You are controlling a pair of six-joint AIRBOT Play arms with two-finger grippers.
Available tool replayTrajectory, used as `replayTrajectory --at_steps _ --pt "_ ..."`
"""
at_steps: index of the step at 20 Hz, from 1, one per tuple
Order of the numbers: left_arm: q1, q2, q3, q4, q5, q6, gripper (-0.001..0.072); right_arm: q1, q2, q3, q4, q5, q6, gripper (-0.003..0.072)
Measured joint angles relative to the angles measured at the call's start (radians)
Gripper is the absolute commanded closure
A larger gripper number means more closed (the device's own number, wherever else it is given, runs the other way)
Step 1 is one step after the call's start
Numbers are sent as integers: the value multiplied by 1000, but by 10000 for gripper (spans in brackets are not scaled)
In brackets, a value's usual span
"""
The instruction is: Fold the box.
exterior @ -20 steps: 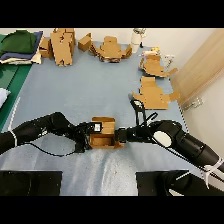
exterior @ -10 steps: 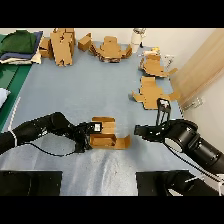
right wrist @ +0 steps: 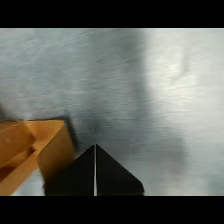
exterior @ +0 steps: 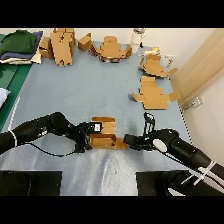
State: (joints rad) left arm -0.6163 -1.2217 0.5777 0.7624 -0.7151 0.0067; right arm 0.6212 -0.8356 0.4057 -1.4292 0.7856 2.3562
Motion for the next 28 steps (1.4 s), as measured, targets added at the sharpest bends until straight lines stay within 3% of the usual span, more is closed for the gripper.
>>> replayTrajectory --at_steps 4,6,7,8,11,13,20,28 --pt "0 0 0 0 0 0 353 22 -19 24 166 -76 -111 667" --pt "0 0 0 0 0 0 354 38 -18 48 200 -95 -134 659" --pt "0 0 0 0 0 0 353 45 -16 58 211 -96 -141 592" --pt "0 0 0 0 0 0 354 51 -14 67 218 -101 -148 578" --pt "0 0 0 0 0 0 354 59 -11 84 230 -103 -158 577" --pt "0 0 0 0 0 0 354 62 -11 89 235 -103 -160 450" --pt "0 0 0 1 -1 0 353 64 -10 94 234 -78 -164 452" --pt "0 0 0 0 0 0 354 64 43 99 125 -33 -107 452"
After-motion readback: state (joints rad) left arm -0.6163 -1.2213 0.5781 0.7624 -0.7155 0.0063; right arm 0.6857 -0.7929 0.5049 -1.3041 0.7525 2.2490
